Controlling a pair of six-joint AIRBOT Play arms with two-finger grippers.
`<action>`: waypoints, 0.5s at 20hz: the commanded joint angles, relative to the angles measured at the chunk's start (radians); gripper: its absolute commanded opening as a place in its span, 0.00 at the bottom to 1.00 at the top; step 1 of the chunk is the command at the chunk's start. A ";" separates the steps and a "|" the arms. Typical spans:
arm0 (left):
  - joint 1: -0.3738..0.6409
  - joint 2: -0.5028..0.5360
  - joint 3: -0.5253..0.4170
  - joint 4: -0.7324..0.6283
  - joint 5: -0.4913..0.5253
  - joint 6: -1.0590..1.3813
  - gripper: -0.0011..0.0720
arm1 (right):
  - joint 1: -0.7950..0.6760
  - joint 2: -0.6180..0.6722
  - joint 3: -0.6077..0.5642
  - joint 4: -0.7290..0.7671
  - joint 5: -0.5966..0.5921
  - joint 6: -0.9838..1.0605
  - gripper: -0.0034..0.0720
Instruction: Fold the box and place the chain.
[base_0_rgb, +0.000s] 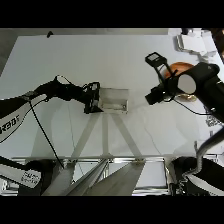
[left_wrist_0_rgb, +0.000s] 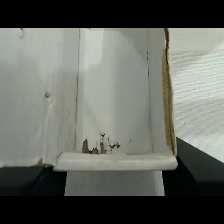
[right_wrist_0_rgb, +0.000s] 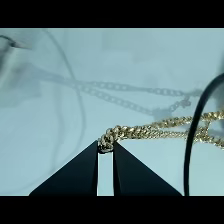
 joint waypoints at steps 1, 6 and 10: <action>0.000 0.001 0.000 0.000 0.000 0.000 0.23 | 0.098 -0.029 0.003 0.174 -0.129 0.002 0.05; 0.000 0.001 0.000 0.000 0.000 0.000 0.23 | 0.149 -0.169 0.069 0.261 -0.210 -0.010 0.05; 0.000 0.001 0.000 0.000 0.000 0.000 0.23 | 0.159 -0.246 0.114 0.417 -0.335 -0.136 0.05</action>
